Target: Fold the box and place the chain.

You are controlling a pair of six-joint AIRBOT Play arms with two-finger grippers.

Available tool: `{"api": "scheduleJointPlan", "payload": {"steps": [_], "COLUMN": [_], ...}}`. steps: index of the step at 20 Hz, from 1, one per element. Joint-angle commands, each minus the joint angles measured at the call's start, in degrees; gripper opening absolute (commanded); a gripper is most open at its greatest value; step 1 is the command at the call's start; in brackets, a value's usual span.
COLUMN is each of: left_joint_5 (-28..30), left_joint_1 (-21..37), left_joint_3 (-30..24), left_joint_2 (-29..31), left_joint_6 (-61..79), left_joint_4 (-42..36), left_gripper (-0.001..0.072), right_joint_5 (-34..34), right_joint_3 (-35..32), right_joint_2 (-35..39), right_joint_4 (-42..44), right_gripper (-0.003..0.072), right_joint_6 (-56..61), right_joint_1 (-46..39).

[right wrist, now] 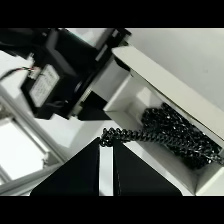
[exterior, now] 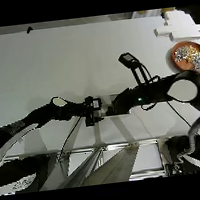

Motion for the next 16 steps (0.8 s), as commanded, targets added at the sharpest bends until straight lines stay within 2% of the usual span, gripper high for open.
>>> {"api": "scheduleJointPlan", "payload": {"steps": [1, 2, 4, 7, 9, 10, 11, 13, 16], "left_joint_5": [0.02, 0.02, 0.02, 0.02, 0.02, 0.02, 0.02, 0.02, 0.02], "left_joint_1": [0.00, 0.00, 0.00, 0.00, 0.00, 0.00, 0.00, 0.00, 0.00], "left_joint_3": [0.02, 0.02, 0.02, 0.02, 0.02, 0.02, 0.02, 0.02, 0.02], "left_joint_2": [0.04, 0.04, 0.04, 0.04, 0.04, 0.04, 0.04, 0.04, 0.04], "left_joint_6": [0.02, 0.02, 0.02, 0.00, 0.02, 0.02, 0.02, 0.02, 0.02], "left_joint_4": [0.02, 0.02, 0.00, 0.02, 0.00, 0.02, 0.02, 0.02, 0.02], "left_gripper": [0.0203, 0.0203, 0.0203, 0.0203, 0.0203, 0.0203, 0.0203, 0.0203, 0.0203], "right_joint_5": [-0.15, -0.39, -0.33, 4.35, 6.99, 7.65, 7.82, 7.43, 9.20], "right_joint_3": [-1.25, -1.25, -1.05, 3.48, 8.20, 10.58, 12.33, 13.68, 13.66], "right_joint_2": [-5.49, -6.75, -7.43, -7.39, -7.39, -7.39, -7.39, -7.41, -9.35], "right_joint_4": [-0.50, -0.31, -0.33, -0.35, -0.42, -0.72, -1.33, -2.97, -12.52], "right_gripper": [0.0018, 0.0047, 0.0216, 0.0232, 0.0219, 0.0148, 0.0014, 0.0016, 0.0015], "right_joint_6": [-2.19, -3.30, -5.42, -7.74, -8.41, -8.41, -8.48, -9.73, -8.11], "right_joint_1": [0.79, 1.03, 0.66, -3.23, -7.21, -9.57, -11.67, -16.33, -22.32]}}
